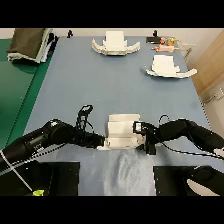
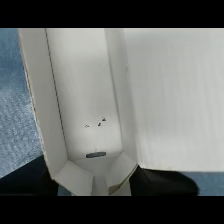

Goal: Fold the box.

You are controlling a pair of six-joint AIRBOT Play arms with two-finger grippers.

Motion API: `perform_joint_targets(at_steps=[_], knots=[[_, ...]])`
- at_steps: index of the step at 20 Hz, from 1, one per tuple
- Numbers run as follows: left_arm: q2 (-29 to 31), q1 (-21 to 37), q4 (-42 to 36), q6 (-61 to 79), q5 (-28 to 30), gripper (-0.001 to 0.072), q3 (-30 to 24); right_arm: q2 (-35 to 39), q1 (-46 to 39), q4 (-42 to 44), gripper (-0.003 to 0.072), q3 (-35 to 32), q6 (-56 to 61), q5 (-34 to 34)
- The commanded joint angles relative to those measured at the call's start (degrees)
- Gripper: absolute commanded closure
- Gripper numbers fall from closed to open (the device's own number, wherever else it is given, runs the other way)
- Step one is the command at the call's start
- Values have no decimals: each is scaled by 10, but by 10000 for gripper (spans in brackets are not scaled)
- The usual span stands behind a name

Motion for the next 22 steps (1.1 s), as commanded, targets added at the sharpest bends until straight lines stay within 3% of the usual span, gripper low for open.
perform_joint_targets(at_steps=[1,5,9,17,22], knots=[[7,1,-2,8,4,694,6,0,0,0,174,0,0,0],[9,12,50,-16,-53,696,7,0,0,0,174,0,0,0],[24,65,119,-81,-126,696,7,0,0,0,173,0,0,0],[-42,31,65,-70,-74,696,4,0,0,0,174,0,0,0],[-78,-8,38,-67,-3,696,4,0,0,0,173,0,0,0]])
